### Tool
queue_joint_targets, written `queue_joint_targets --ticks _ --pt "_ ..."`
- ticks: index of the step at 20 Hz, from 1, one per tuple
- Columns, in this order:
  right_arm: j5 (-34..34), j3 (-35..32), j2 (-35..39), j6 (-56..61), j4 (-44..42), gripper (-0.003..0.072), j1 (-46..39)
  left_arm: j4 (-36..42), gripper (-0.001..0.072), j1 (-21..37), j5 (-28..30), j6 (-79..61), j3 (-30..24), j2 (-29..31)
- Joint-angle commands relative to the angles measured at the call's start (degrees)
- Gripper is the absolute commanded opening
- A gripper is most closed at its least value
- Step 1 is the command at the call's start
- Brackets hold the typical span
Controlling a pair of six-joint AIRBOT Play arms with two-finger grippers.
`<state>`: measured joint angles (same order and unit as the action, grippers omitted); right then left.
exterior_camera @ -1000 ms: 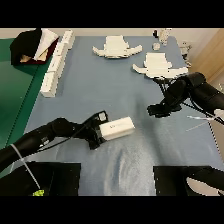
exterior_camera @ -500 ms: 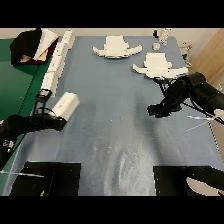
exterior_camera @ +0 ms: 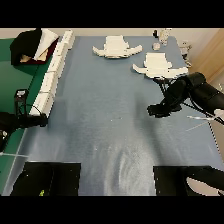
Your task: Fold the box.
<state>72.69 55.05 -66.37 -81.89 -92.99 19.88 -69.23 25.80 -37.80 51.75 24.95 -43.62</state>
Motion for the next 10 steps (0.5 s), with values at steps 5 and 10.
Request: queue_joint_targets --ticks 5,10 --pt "0.0 0.0 0.0 0.0 0.0 0.0019 0.0 0.0 0.0459 1.4 5.8 -3.2 5.4 -13.0" --pt "0.0 0.0 0.0 0.0 0.0 0.0019 0.0 0.1 0.0459 1.3 9.3 -4.2 6.2 -16.4"
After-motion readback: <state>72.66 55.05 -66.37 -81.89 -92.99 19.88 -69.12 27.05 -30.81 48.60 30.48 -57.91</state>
